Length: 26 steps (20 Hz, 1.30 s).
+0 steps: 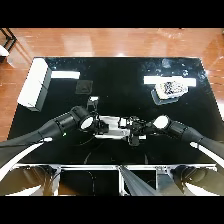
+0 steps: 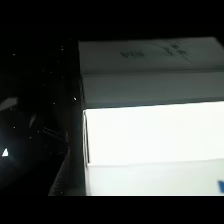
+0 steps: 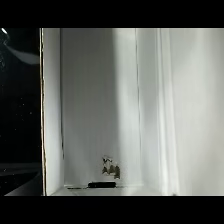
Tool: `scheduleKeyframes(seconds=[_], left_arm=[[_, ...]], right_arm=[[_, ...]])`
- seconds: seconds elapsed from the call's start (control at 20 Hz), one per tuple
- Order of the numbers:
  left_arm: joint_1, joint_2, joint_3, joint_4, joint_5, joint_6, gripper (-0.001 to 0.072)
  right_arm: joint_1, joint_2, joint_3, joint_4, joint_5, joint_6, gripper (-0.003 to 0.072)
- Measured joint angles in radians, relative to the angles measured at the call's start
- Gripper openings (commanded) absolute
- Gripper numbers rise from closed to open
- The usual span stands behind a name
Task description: Fold the box and place the chain.
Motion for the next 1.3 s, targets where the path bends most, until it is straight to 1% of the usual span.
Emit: scheduleKeyframes(seconds=[0.15, 0.2, 0.3, 0.35, 0.4, 0.45, 1.0, 1.05, 1.15, 1.2, 1.25, 1.3], left_arm=[[0.0, -0.005, 0.003, 0.008, -0.01, -0.005, 0.0479], [0.0, -0.008, 0.004, 0.008, -0.011, -0.007, 0.0428], [0.0, -0.016, 0.005, 0.01, -0.011, -0.007, 0.0412], [0.0, -0.019, 0.005, 0.01, -0.013, -0.007, 0.0381], [0.0, -0.023, 0.005, 0.011, -0.013, -0.007, 0.0309], [0.0, -0.026, 0.006, 0.01, -0.013, -0.008, 0.0296], [0.0, -0.037, 0.029, 0.011, -0.022, -0.008, 0.0292], [0.0, -0.037, 0.03, 0.011, -0.022, -0.009, 0.0236], [0.0, -0.039, 0.031, 0.014, -0.028, -0.01, 0.0167], [0.001, -0.039, 0.031, 0.014, -0.029, -0.011, 0.0079], [0.001, -0.04, 0.032, 0.014, -0.027, -0.013, 0.0028], [0.001, -0.04, 0.032, 0.014, -0.026, -0.011, 0.0027]], right_arm=[[0.0, 0.0, 0.0, 0.0, 0.0, 0.001, 0.0309], [0.0, 0.0, 0.0, 0.0, 0.0, 0.002, 0.0309], [0.0, 0.0, 0.0, 0.0, 0.0, 0.002, 0.0309], [0.0, 0.0, 0.0, 0.0, 0.0, 0.003, 0.0309], [0.0, 0.0, 0.0, 0.0, 0.0, 0.002, 0.0309], [0.0, 0.0, 0.0, 0.0, 0.0, 0.003, 0.0309], [0.0, 0.0, 0.0, 0.001, 0.001, 0.003, 0.0309], [0.0, 0.0, 0.0, 0.001, 0.001, 0.003, 0.0309], [0.0, 0.0, 0.0, 0.001, 0.001, 0.003, 0.0309], [0.0, 0.0, 0.0, 0.001, 0.001, 0.003, 0.0309], [0.0, 0.0, 0.0, 0.002, 0.001, 0.004, 0.0309], [0.0, 0.0, 0.0, 0.002, 0.001, 0.004, 0.0309]])
